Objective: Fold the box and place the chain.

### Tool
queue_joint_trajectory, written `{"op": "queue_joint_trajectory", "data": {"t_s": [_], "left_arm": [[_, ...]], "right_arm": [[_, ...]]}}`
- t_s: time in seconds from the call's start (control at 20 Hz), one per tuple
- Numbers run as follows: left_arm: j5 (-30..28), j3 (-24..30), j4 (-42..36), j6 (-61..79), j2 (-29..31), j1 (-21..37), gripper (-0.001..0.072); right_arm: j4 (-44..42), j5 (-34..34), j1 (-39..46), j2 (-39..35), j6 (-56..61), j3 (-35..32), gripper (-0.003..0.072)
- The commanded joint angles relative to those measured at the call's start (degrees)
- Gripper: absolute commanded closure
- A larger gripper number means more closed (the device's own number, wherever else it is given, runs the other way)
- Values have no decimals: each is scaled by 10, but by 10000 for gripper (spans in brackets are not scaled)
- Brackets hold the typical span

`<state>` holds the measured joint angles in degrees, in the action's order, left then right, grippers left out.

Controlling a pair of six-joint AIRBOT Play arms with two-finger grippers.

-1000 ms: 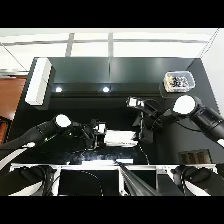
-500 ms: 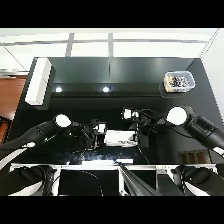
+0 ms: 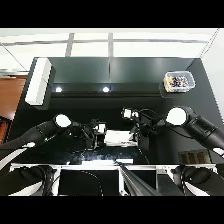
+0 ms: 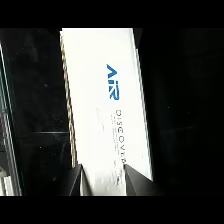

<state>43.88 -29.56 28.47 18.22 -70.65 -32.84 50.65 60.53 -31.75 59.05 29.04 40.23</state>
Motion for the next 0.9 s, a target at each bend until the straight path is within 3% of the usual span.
{"op": "queue_joint_trajectory", "data": {"t_s": [0.0,0.7,0.8,0.85], "left_arm": [[0,0,0,0,0,0,270],[0,0,0,0,0,0,270],[0,0,0,0,0,0,270],[0,0,0,0,0,0,270]], "right_arm": [[0,7,0,0,10,0,382],[0,-26,0,0,12,-9,384],[0,-27,0,0,12,-9,486],[-1,-27,0,0,12,-9,484]]}}
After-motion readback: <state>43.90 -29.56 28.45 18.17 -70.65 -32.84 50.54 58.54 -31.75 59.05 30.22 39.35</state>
